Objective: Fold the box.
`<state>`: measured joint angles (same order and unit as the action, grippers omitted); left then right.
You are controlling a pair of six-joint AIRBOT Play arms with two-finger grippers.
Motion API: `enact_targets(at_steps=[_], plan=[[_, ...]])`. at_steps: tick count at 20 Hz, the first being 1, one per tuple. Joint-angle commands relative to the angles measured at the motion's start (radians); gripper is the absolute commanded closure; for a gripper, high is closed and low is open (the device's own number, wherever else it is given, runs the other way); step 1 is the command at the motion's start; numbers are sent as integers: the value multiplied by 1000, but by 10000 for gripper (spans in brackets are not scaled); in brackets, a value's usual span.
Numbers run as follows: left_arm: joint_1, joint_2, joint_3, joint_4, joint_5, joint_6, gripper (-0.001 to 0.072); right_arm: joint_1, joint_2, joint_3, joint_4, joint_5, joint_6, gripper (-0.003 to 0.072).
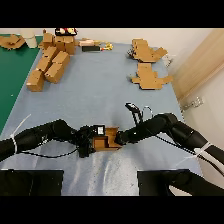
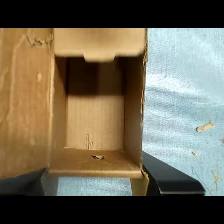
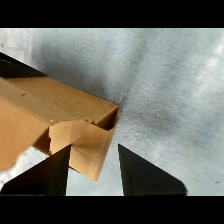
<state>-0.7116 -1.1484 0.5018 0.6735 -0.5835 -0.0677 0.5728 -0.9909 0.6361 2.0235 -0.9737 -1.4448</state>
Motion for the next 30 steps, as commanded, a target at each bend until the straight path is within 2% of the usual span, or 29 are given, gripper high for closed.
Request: enact_targets(at_steps=[1, 5, 10, 14, 17, 22, 23, 24, 25, 26, 27, 28, 29, 30], plan=[[1, 0, 0, 0, 0, 0, 272, 106, -64, 56, -214, -31, 220, 214], [1, 0, 0, 0, 0, 0, 272, 235, -153, 170, -417, -125, 490, 237], [1, 0, 0, 0, 0, 0, 272, 340, -240, 268, -441, -174, 697, 236], [1, 0, 0, 0, 0, 0, 272, 376, -308, 295, -454, -215, 781, 237], [1, 0, 0, 0, 0, 0, 272, 376, -340, 295, -466, -244, 801, 326], [1, 0, 0, 0, 0, 0, 272, 376, -341, 295, -496, -286, 821, 528], [1, 0, 0, 0, 0, 0, 272, 376, -341, 295, -498, -292, 820, 544], [1, 0, 0, 0, 0, 0, 272, 376, -341, 295, -498, -291, 820, 601], [1, 0, 0, 0, 0, 0, 272, 376, -341, 295, -499, -291, 820, 615], [1, 0, 0, 0, 0, 0, 272, 376, -341, 295, -498, -291, 819, 677], [1, 0, 0, 0, 0, 0, 272, 377, -341, 295, -499, -291, 816, 684], [1, 0, 0, 0, 0, 0, 272, 377, -341, 295, -499, -290, 812, 684], [1, 0, 0, 0, 0, 0, 272, 377, -340, 296, -498, -288, 805, 600], [1, 0, 0, 0, 0, 0, 272, 377, -340, 296, -498, -288, 805, 408]])
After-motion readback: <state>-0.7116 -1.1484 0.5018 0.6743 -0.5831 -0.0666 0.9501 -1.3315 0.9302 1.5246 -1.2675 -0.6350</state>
